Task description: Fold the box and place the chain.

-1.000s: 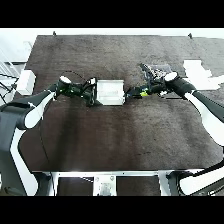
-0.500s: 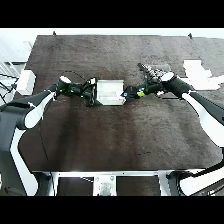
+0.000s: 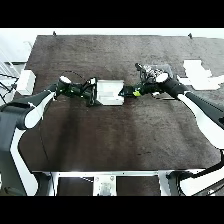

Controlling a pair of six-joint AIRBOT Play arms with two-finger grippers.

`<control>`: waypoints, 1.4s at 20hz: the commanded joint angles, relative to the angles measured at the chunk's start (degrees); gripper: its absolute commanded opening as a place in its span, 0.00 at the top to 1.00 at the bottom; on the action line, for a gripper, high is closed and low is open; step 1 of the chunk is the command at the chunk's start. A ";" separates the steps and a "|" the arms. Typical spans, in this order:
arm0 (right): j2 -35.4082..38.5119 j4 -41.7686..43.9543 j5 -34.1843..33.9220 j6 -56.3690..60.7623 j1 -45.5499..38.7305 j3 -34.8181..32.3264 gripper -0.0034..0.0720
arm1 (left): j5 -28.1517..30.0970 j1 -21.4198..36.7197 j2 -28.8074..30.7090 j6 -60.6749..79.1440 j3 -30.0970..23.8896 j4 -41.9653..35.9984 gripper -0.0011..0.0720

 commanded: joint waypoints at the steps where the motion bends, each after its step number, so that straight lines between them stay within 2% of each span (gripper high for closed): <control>1: -0.02 -2.89 -2.45 3.21 1.36 0.70 0.30 | -0.02 0.04 0.02 0.02 0.00 0.00 0.33; 4: -0.07 -8.00 -2.54 7.74 2.23 1.86 0.30 | -0.13 0.04 0.02 0.02 0.00 0.00 0.33; 11: -2.27 -9.79 -2.86 11.39 4.37 4.13 0.30 | -0.28 0.04 0.02 0.02 0.00 0.00 0.33; 16: -2.95 -19.19 -2.56 19.67 6.62 6.32 0.30 | -0.31 0.04 0.02 0.02 0.00 0.00 0.33; 19: -4.17 -24.72 1.60 24.61 7.63 9.25 0.30 | -0.28 0.07 0.02 0.02 0.00 0.00 0.33; 22: -5.20 -33.68 5.86 31.87 8.76 12.90 0.30 | -0.31 0.04 0.02 0.02 0.00 0.00 0.33; 25: -7.15 -36.11 10.97 34.51 9.70 16.70 0.30 | -0.28 0.04 0.02 0.02 0.00 0.00 0.33; 28: -9.42 -42.01 14.95 38.47 10.86 21.24 0.30 | -0.28 0.04 0.02 0.02 0.00 0.00 0.33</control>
